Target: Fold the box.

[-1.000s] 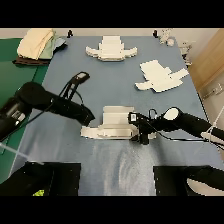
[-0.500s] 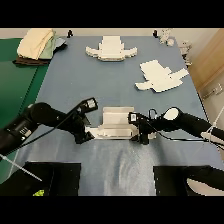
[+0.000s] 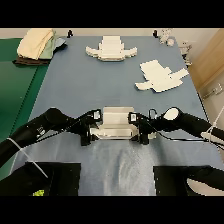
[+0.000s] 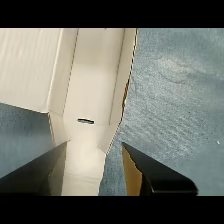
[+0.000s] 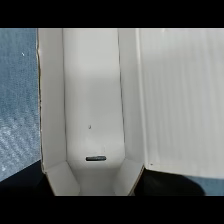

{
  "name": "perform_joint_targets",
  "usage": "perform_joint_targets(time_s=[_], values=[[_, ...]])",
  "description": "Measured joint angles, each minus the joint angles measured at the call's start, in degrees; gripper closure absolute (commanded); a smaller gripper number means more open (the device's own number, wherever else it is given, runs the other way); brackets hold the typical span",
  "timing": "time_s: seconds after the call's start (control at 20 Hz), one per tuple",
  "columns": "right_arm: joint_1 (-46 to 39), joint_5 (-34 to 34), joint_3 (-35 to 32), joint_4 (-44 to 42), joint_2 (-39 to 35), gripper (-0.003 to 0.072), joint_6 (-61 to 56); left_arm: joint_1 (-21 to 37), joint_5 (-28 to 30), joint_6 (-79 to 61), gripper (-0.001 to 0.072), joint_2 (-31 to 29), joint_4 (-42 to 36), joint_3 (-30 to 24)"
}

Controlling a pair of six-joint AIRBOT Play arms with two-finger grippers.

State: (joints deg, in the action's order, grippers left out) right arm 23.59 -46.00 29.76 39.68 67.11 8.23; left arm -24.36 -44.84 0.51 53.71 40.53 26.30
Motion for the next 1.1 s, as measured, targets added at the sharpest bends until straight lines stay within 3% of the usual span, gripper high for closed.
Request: perform_joint_targets(time_s=[0.05, 0.1, 0.5, 0.6, 0.85, 1.1], values=[[0.0, 0.0, 0.0, 0.0, 0.0, 0.0087, 0.0, 0.0, 0.5, -1.8, 0.0234, 0.5, -0.8, -0.1], [0.0, 0.0, 0.0, 0.0, 0.0, 0.0087, 0.0, 0.0, 1.1, -3.0, 0.0348, 0.9, -1.5, -0.1], [0.0, 0.0, 0.0, 0.0, 0.0, 0.0087, 0.0, 0.4, 1.7, -5.5, 0.0335, 1.1, -1.7, -0.2], [0.0, 0.0, 0.0, 0.0, 0.0, 0.0087, 0.0, 1.1, 1.0, -3.3, 0.0076, 0.3, 0.3, -0.2], [0.0, 0.0, 0.0, 0.0, 0.0, 0.0087, 0.0, 2.5, 0.8, -0.7, 0.0071, -0.6, 0.1, -0.2], [0.0, 0.0, 0.0, 0.0, 0.0, 0.0087, 0.0, 1.8, 2.3, -6.8, 0.0073, 0.5, -6.5, -0.2]])
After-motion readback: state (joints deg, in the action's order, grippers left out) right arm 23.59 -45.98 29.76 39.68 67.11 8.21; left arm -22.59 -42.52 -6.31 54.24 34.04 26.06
